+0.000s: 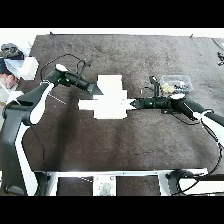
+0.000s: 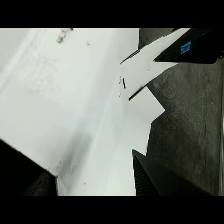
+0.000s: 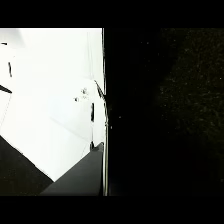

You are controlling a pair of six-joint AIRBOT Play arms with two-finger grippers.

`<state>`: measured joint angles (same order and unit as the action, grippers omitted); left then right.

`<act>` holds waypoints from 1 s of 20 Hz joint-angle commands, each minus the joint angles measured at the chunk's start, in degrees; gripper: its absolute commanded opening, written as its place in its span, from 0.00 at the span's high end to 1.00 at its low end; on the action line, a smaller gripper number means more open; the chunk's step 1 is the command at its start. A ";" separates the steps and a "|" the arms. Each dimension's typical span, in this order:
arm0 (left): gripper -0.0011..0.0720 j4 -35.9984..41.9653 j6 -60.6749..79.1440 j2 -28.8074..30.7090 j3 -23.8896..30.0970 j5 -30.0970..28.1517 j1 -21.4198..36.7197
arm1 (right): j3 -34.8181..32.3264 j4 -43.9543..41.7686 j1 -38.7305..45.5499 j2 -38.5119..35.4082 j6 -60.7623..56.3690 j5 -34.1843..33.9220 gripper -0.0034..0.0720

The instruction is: Fold the box and place the chain.

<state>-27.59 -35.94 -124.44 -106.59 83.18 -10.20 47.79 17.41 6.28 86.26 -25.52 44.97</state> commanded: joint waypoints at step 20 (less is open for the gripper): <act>0.97 -0.35 20.11 -0.24 -0.07 2.14 -0.52 | 0.04 0.83 5.46 -5.07 0.37 1.75 0.38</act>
<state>-27.49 -24.64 -124.73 -106.59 85.03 -10.72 47.79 18.33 9.02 83.88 -25.23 45.87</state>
